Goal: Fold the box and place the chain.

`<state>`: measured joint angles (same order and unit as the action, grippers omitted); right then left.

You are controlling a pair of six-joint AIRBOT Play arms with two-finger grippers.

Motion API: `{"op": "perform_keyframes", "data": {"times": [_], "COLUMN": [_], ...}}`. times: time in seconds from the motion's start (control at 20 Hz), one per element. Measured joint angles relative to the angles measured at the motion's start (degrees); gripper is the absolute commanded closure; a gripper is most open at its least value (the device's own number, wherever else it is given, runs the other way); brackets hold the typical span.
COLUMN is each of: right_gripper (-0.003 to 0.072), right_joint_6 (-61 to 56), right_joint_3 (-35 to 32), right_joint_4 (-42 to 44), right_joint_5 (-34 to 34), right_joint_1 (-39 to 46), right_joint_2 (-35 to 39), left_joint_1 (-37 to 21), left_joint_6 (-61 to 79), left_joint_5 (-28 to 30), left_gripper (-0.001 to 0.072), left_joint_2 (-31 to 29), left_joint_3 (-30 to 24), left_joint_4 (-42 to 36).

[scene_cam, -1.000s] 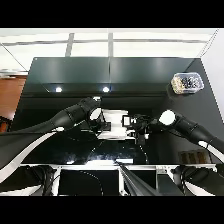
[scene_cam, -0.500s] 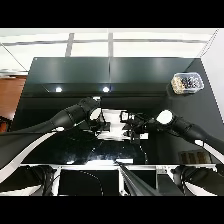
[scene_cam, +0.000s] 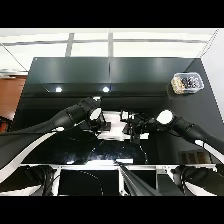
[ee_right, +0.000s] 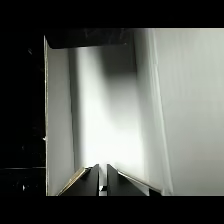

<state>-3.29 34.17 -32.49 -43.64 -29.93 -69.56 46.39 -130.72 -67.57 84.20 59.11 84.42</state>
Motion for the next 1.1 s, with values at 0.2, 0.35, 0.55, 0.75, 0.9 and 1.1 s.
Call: {"op": "perform_keyframes", "data": {"times": [0.2, 0.35, 0.55, 0.75, 0.9, 1.1], "right_gripper": [0.0639, 0.0638, 0.0638, 0.0637, 0.0637, 0.0634], "right_joint_6": [-18.1, -39.0, -64.2, -75.2, -75.0, -67.6], "right_joint_3": [0.0, 0.0, -3.1, -8.3, -9.9, -10.3], "right_joint_4": [-5.4, -12.8, -17.7, -15.8, -11.0, 0.4], "right_joint_5": [-3.3, -10.4, -15.6, -16.8, -16.9, -16.1], "right_joint_1": [7.2, 19.6, 36.4, 39.8, 35.8, 27.8], "right_joint_2": [6.0, 10.8, 13.0, 10.7, 5.8, -0.8], "left_joint_1": [0.0, 0.0, 0.0, 0.0, 0.0, 0.0], "left_joint_6": [-0.1, -0.1, 0.0, 0.0, 0.0, 0.0], "left_joint_5": [0.0, -0.1, -0.1, -0.1, -0.2, -0.2], "left_gripper": [0.0678, 0.0678, 0.0677, 0.0678, 0.0678, 0.0678], "left_joint_2": [0.0, 0.0, 0.0, 0.0, 0.0, 0.0], "left_joint_3": [0.0, 0.0, 0.0, 0.0, 0.0, 0.0], "left_joint_4": [0.0, 0.0, 0.0, 0.1, 0.1, 0.1]}}
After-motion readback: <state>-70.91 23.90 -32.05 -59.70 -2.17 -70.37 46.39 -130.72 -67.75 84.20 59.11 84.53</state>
